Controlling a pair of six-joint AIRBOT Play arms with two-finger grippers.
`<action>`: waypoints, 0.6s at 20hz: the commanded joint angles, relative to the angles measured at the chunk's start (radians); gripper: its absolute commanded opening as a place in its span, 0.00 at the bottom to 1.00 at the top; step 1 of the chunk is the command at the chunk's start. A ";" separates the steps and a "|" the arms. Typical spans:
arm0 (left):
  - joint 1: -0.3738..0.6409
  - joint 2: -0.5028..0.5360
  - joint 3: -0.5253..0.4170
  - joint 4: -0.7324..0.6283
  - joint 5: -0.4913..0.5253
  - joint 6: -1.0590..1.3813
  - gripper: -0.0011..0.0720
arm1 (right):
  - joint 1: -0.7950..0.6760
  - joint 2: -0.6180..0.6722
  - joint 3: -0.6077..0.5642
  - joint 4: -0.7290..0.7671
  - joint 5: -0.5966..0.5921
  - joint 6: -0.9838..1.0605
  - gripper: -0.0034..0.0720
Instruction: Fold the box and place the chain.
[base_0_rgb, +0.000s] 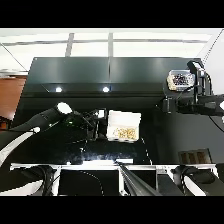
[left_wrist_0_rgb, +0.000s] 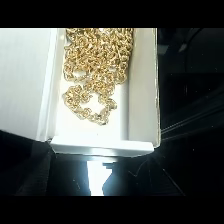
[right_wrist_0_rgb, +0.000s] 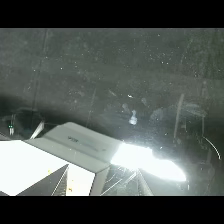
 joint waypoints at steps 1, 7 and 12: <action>-0.002 -0.001 0.001 0.000 0.002 0.000 0.99 | 0.000 0.001 0.000 0.000 0.000 0.000 0.70; -0.030 -0.003 0.005 -0.012 0.022 0.000 0.99 | 0.000 0.001 0.000 0.000 0.000 0.001 0.70; -0.037 -0.003 0.005 -0.026 0.033 -0.001 0.99 | 0.000 0.001 0.000 0.000 0.000 0.001 0.70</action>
